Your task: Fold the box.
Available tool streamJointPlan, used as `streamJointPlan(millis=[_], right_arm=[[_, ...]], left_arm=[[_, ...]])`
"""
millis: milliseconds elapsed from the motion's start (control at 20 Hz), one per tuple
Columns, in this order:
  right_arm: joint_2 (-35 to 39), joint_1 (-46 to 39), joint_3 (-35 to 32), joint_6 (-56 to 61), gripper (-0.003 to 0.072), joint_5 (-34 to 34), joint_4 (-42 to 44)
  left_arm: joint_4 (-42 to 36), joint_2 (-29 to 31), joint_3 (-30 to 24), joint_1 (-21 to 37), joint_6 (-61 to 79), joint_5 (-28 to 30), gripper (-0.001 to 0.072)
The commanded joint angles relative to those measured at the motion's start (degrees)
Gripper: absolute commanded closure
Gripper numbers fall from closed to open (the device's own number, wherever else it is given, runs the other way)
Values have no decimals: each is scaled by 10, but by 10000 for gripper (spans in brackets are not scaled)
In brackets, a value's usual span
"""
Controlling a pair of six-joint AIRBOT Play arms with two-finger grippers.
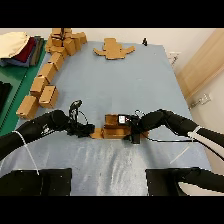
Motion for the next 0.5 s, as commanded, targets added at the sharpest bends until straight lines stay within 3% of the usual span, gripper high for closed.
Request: streamJointPlan(millis=[0, 200, 450], right_arm=[[0, 0, 0, 0, 170, 0, 0], [0, 0, 0, 0, 170, 0, 0], [0, 0, 0, 0, 170, 0, 0]], left_arm=[[-17, 0, 3, -4, 9, -7, 700], [-17, 10, 30, -4, 17, -53, 701], [-22, 32, 42, -4, 19, -55, 697]])
